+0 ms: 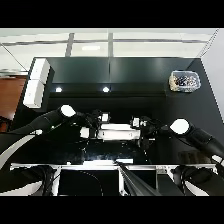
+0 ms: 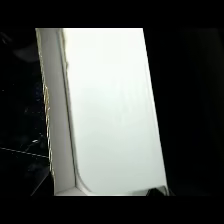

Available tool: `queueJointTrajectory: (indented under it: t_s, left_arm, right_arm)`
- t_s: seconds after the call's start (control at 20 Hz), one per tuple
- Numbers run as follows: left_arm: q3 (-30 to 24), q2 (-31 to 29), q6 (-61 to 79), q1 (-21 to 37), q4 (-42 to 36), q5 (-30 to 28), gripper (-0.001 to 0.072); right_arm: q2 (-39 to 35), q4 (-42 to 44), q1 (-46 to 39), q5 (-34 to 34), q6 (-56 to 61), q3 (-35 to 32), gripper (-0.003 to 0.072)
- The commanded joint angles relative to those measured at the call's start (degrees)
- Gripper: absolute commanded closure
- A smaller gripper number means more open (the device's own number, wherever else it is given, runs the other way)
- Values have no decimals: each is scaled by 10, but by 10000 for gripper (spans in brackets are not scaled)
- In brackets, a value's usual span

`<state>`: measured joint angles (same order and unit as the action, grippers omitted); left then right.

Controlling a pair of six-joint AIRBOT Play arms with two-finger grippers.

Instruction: Fold the box and place the chain.

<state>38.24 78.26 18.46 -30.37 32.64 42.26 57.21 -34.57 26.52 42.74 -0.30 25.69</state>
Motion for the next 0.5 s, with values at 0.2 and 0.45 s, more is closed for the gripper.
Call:
queueJointTrajectory:
  t_s: [0.2, 0.45]
  left_arm:
    - [0, 0, 0, 0, 0, 0, 683]
    - [0, 0, 0, 0, 0, 0, 683]
  right_arm:
    - [60, 35, -7, 5, -66, 0, 5]
    - [95, 35, -7, -9, -66, 1, 5]
